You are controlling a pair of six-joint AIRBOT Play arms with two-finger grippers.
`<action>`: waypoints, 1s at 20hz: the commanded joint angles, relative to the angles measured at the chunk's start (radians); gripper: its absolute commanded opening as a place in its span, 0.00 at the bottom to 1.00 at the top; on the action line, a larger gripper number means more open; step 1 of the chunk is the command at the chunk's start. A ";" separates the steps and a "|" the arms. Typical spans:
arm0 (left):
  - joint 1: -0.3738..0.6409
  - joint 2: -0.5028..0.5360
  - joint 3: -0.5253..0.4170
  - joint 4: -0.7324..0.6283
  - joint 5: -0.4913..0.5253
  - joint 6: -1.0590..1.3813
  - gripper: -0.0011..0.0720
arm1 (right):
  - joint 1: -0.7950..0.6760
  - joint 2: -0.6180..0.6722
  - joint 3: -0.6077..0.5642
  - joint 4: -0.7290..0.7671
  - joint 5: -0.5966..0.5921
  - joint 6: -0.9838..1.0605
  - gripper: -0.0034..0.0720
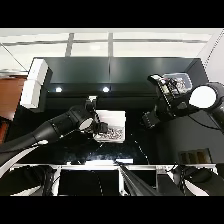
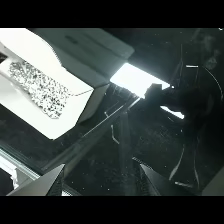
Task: Fold the box and place the chain.
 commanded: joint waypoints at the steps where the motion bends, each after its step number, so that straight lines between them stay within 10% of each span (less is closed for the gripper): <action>1: 0.001 0.059 0.045 0.058 -0.114 0.179 0.72 | -0.002 0.001 -0.003 -0.029 0.008 0.004 0.76; 7: 0.126 0.363 0.042 0.084 -0.306 0.603 0.72 | -0.002 0.001 -0.003 -0.053 0.019 0.023 0.76; 11: 0.436 0.519 -0.001 0.068 -0.303 0.674 0.71 | -0.002 0.001 -0.003 -0.061 -0.029 0.023 0.76; 15: 0.738 0.521 -0.185 -0.419 -0.262 1.106 0.71 | -0.002 0.001 -0.003 -0.061 -0.087 0.023 0.76; 20: 0.755 0.476 -0.453 -0.764 -0.078 1.845 0.91 | -0.002 0.001 -0.003 -0.087 -0.086 0.023 0.77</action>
